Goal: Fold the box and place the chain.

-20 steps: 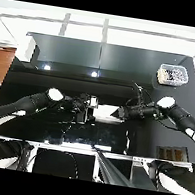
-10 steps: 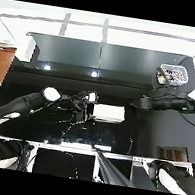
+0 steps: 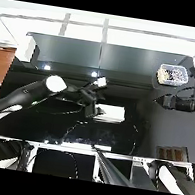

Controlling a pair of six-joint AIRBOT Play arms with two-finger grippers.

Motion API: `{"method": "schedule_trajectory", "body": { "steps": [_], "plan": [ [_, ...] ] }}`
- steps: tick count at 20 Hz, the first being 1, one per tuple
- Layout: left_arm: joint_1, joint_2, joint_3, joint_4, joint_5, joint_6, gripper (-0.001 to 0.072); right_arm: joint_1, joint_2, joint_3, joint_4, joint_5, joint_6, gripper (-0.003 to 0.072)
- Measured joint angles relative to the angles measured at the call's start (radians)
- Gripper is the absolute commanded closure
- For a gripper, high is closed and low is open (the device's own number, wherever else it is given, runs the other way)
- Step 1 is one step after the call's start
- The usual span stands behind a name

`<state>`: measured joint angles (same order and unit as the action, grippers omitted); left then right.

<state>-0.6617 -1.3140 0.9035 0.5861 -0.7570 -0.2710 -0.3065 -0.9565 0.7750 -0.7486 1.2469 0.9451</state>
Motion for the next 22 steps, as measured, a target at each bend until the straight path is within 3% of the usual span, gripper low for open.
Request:
{"method": "schedule_trajectory", "body": {
  "steps": [4,7,22],
  "plan": [
    [-0.038,-0.177,0.14,0.009,-0.016,-0.037,-0.0002,-0.005,0.003,0.0,-0.003,-0.008,0.002,0.0673],
    [-0.066,-0.234,0.182,0.025,-0.04,-0.047,-0.0001,-0.006,0.004,0.0,-0.008,-0.011,0.002,0.0674],
    [-0.115,-0.269,0.274,0.19,-0.145,-0.051,-0.0002,-0.006,0.004,-0.006,-0.012,-0.013,0.002,0.0673]
  ]
}}
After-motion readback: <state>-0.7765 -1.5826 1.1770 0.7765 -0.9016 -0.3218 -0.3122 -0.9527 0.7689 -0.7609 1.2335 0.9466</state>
